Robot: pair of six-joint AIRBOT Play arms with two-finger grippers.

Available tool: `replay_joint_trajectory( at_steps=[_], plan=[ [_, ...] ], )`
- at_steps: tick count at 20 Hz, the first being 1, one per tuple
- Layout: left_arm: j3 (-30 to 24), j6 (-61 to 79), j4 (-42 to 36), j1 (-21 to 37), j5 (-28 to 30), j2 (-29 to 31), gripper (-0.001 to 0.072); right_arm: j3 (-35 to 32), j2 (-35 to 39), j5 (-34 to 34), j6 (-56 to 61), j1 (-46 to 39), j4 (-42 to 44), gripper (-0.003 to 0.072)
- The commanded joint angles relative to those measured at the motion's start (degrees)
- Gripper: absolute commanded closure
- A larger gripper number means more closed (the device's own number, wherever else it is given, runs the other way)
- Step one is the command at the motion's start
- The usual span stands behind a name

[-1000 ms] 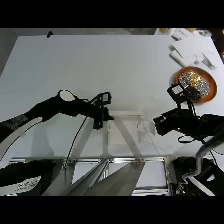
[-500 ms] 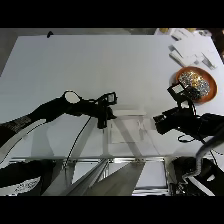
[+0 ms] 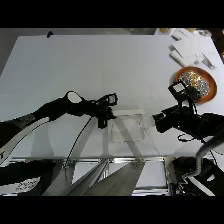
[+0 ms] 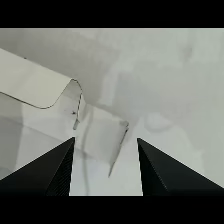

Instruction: Fold the box and place the chain.

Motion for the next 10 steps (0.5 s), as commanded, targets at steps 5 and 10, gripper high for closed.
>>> replay_joint_trajectory(
  at_steps=[5, 10],
  plan=[
    [0.0, 4.3, -1.7, -0.1, 0.5, -1.8, 0.0706, 0.1, 0.0, 0.0, 0.0, 0.0, 0.0, 0.0251],
    [0.0, 4.3, 0.6, 0.0, 0.5, -1.8, 0.0705, 0.1, 0.0, 0.0, 0.0, 0.0, 0.0, 0.0251]
  ],
)
